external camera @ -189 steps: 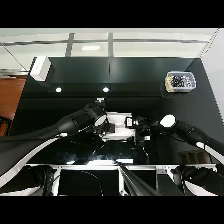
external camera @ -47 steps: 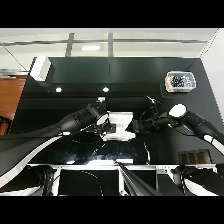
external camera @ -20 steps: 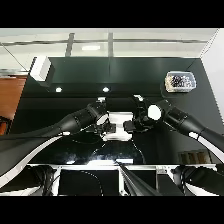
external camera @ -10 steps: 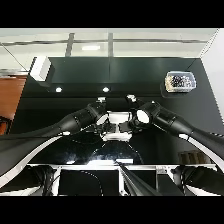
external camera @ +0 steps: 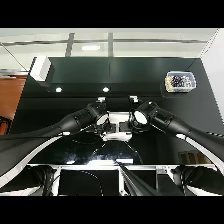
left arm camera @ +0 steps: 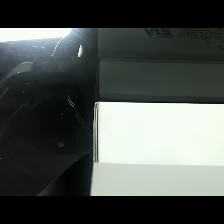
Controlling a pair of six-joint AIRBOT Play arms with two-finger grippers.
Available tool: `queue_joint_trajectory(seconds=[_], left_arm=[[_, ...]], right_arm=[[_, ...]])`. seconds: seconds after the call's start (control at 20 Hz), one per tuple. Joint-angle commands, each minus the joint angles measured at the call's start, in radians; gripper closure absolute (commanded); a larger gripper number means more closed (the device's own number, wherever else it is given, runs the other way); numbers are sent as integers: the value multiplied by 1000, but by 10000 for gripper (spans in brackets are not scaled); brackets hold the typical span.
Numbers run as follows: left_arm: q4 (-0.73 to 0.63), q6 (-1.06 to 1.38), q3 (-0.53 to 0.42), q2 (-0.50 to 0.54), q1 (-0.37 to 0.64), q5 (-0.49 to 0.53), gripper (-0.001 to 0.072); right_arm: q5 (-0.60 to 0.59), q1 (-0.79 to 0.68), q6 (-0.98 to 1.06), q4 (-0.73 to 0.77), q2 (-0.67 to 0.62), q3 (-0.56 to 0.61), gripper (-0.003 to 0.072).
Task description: Fold the box and place the chain.
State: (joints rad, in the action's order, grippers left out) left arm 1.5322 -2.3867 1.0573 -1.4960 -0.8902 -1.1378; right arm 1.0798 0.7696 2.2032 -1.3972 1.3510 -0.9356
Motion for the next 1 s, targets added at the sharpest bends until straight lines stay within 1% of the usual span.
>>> queue_joint_trajectory(seconds=[0.0,0.25,0.35,0.4,0.45,0.5,0.55,0.8,0.85,0.9,0.95], left_arm=[[0,0,1,0,0,0,682],[0,0,1,0,0,0,681],[0,0,1,0,0,0,681],[0,0,1,0,0,0,681],[0,0,1,0,0,-1,681],[0,0,1,0,0,-1,681],[0,0,1,0,0,0,681],[0,0,1,0,0,0,681],[0,0,1,0,0,0,681],[0,0,1,0,0,0,681],[0,0,1,0,0,0,681]], right_arm=[[6,1,24,13,25,-1,418],[9,1,43,17,58,-1,424],[7,1,45,28,69,-1,488],[-4,1,45,28,69,-1,539],[-11,1,44,28,69,-3,632],[-19,1,45,28,69,-6,633],[-23,1,45,28,69,-13,682],[-14,0,41,27,69,-37,674],[-10,-2,42,27,69,-37,567],[-5,-7,42,28,69,-37,428],[0,-10,42,32,69,-37,428]])
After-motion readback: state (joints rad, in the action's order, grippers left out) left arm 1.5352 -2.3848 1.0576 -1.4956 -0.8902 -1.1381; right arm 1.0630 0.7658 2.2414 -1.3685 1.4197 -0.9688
